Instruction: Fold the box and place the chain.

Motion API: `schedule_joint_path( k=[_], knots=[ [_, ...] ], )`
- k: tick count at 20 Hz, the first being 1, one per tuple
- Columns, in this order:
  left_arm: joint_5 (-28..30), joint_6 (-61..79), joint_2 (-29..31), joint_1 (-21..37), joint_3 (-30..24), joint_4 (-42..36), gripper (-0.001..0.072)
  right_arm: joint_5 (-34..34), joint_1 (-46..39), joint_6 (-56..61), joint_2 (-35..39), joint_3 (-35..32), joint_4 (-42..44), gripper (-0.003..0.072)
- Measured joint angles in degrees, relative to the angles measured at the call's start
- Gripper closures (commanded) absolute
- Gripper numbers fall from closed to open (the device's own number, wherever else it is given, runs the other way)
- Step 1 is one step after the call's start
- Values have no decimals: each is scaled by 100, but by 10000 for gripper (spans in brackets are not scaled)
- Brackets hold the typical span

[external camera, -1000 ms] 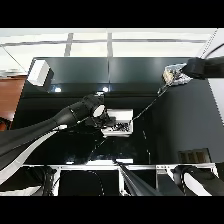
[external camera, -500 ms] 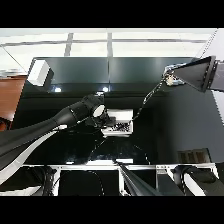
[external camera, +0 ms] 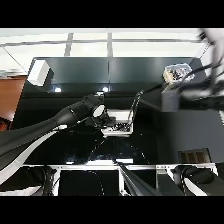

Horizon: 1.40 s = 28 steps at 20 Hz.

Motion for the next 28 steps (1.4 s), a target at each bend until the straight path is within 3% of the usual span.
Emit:
schedule_joint_path(
  k=[10,22,23,24,28],
  knots=[
    [2,0,0,0,0,0,684,-1189,407,247,-354,-1996,-232,668],
    [7,0,0,0,0,0,684,-1735,514,251,-894,-2291,-229,668],
    [7,0,0,0,0,0,684,-1744,516,251,-901,-2295,-229,646],
    [7,0,0,0,0,0,684,-1746,518,251,-905,-2295,-232,422],
    [4,0,0,0,0,0,684,-1718,481,247,-911,-2295,-282,398]
  ],
)
